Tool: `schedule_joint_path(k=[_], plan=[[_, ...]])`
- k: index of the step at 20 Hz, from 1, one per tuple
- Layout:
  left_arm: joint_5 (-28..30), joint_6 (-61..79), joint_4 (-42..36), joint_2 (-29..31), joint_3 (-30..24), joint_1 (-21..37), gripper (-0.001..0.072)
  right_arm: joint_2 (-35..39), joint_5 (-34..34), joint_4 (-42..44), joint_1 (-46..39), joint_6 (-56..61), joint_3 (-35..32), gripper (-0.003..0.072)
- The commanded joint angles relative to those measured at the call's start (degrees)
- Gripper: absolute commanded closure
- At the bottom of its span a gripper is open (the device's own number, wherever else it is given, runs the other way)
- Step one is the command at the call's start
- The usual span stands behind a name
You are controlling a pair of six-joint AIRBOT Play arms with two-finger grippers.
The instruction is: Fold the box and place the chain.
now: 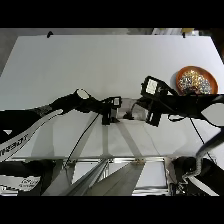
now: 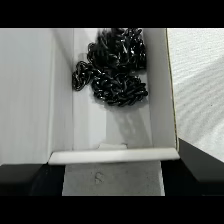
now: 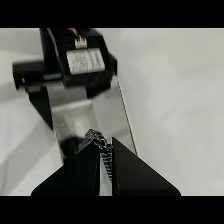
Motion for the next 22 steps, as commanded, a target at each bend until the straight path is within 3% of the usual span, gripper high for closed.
schedule_joint_path(k=[1, 9, 11, 13, 18, 22], plan=[[0.0, 0.0, 0.0, 0.0, 0.0, 0.0, 0.0439, -2.9, -2.4, 5.9, 1.5, 1.8, 1.8, 0.0666], [0.0, 0.0, 0.0, 0.0, 0.0, 0.0, 0.0439, -13.3, 3.0, 2.5, 1.5, 6.0, 1.8, 0.0659], [0.0, 0.0, 0.0, 0.0, 0.0, 0.0, 0.0439, -16.0, 3.0, -0.8, 1.4, 7.3, 1.8, 0.0525], [0.0, 0.0, 0.0, 0.0, 0.0, 0.0, 0.0439, -17.3, 2.9, -4.1, 1.4, 7.2, 1.8, 0.0495], [0.0, 0.0, 0.0, 0.0, 0.0, 0.0, 0.0439, -12.0, 4.1, -4.3, -2.4, 2.9, 1.8, 0.0487], [0.0, 0.0, 0.0, 0.0, 0.0, 0.0, 0.0439, -7.1, 15.1, -3.8, -10.4, -14.2, 1.8, 0.0488]])
